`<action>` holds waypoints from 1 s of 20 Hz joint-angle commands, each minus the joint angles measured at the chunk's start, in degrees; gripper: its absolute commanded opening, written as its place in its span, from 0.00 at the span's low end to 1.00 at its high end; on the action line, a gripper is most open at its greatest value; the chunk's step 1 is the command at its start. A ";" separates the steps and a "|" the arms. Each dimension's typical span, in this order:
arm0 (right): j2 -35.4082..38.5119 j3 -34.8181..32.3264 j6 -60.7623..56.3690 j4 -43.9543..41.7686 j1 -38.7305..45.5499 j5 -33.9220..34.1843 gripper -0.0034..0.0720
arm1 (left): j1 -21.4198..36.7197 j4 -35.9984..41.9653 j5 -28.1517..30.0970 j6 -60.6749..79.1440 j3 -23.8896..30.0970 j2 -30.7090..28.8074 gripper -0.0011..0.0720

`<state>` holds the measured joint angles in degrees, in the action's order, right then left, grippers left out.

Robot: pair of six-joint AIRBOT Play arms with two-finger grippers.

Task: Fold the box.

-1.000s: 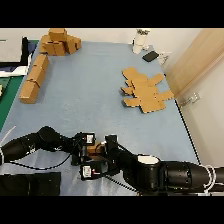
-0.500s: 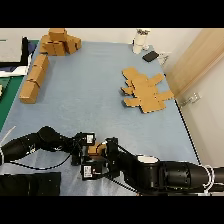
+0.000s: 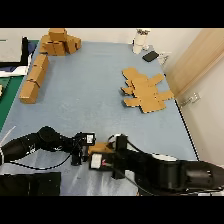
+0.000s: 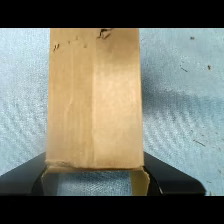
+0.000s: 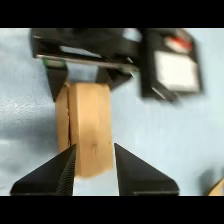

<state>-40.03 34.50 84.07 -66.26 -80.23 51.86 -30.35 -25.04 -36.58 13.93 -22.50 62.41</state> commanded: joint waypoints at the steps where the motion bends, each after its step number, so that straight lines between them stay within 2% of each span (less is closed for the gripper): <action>1: 7.98 -2.86 -20.20 -12.11 0.26 5.77 0.36 | 0.02 -0.02 -0.02 0.00 0.00 0.02 0.74; 2: 9.92 -6.05 -27.45 -16.98 0.26 2.99 0.09 | 0.02 -0.02 0.00 0.00 0.00 0.02 0.74; 3: 11.39 -10.36 -33.57 -22.51 0.26 -3.02 0.05 | 0.02 -0.02 0.00 0.00 0.00 0.02 0.74; 5: 11.87 -18.01 -44.06 -31.04 0.26 -21.40 0.05 | 0.02 -0.02 -0.02 0.00 0.00 0.02 0.74; 6: 11.15 -21.33 -48.35 -33.35 0.28 -34.47 0.05 | 0.02 -0.04 0.00 0.00 0.00 0.02 0.74; 7: 9.62 -23.61 -50.97 -32.72 0.63 -47.08 0.05 | 0.02 -0.02 0.00 0.00 0.00 0.02 0.74; 8: 7.45 -24.70 -51.67 -32.65 2.29 -56.74 0.05 | 0.02 -0.02 0.00 0.00 0.00 0.02 0.74; 9: 4.37 -24.79 -51.69 -33.48 4.94 -63.41 0.05 | 0.02 -0.02 0.02 0.00 0.00 0.02 0.74; 11: -1.57 -24.44 -51.69 -35.67 9.57 -72.19 0.05 | 0.02 -0.04 -0.02 0.00 0.00 0.02 0.74; 13: -6.23 -23.28 -51.74 -35.82 11.06 -75.14 0.05 | 0.00 -0.02 -0.02 0.00 0.00 0.02 0.74; 16: -9.05 -22.91 -51.74 -36.24 10.88 -75.06 0.05 | 0.02 -0.02 0.13 0.00 0.00 0.02 0.74; 20: -9.29 -22.93 -51.71 -37.18 10.91 -70.27 0.05 | 0.00 -0.02 0.02 0.00 0.00 0.02 0.74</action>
